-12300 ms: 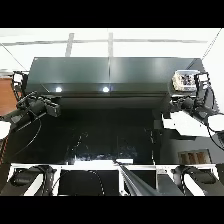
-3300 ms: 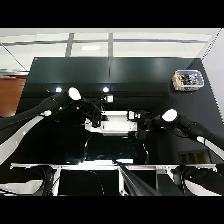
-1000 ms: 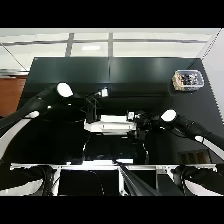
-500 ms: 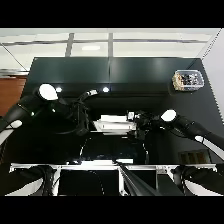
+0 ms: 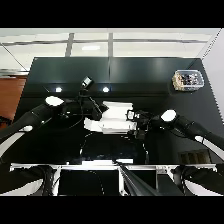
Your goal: Fold the box and place the chain.
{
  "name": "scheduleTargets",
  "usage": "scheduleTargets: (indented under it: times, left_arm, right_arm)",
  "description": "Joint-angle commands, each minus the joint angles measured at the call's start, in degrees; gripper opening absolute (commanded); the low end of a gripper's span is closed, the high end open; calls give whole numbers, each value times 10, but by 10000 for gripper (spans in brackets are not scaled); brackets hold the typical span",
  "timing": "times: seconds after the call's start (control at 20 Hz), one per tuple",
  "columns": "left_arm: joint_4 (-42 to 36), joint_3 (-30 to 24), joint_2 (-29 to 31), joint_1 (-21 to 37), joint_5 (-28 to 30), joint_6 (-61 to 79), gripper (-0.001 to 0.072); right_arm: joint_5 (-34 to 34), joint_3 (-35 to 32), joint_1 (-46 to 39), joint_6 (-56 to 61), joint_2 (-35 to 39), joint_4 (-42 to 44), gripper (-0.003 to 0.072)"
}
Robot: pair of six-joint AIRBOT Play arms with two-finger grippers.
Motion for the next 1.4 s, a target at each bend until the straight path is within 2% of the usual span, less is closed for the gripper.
scheduleTargets:
  times: [0.0, 0.15, 0.35, 0.45, 0.6, 0.65, 0.8, 0.85, 0.9, 0.95, 1.0, 1.05, 1.2, 1.35]
  left_arm:
    - [105, 16, -47, -8, 30, -48, 30]
    - [260, 49, -71, -14, -16, -153, 30]
    - [331, 102, -70, -5, -74, -169, 30]
    - [333, 125, -46, 15, -93, -188, 30]
    - [332, 122, 30, 50, -137, -206, 30]
    - [322, 111, 57, 63, -156, -206, 30]
    - [198, 32, 127, 116, -168, -145, 32]
    - [195, 4, 134, 118, -169, -117, 93]
    - [196, -20, 132, 115, -168, -86, 350]
    - [200, -47, 130, 107, -161, -28, 646]
    - [205, -69, 128, 99, -150, 48, 712]
    - [218, -85, 124, 86, -127, 102, 713]
    - [283, -89, 100, 41, -63, 155, 712]
    - [283, -85, 82, -1, 0, 162, 710]
  right_arm:
    - [-2, 0, 0, 1, 0, 1, 96]
    - [-2, 0, 0, 1, 0, 1, 96]
    - [-2, 0, 0, 1, 0, 1, 96]
    - [-2, 0, 0, 1, 0, 1, 96]
    - [-2, 0, 0, 1, 0, 1, 96]
    - [-2, 0, 0, 1, 0, 1, 96]
    - [-2, 0, 0, 1, 0, 1, 96]
    - [-2, 0, 0, 1, 0, 1, 96]
    - [-2, 0, 0, 1, 0, 1, 96]
    - [-2, 0, 0, 1, 0, 1, 96]
    - [-2, 0, 0, 1, 0, 1, 97]
    - [-2, 0, 0, 1, 0, 1, 97]
    - [-2, 0, 0, 1, 0, 1, 96]
    - [-2, 0, 0, 1, 0, 1, 97]
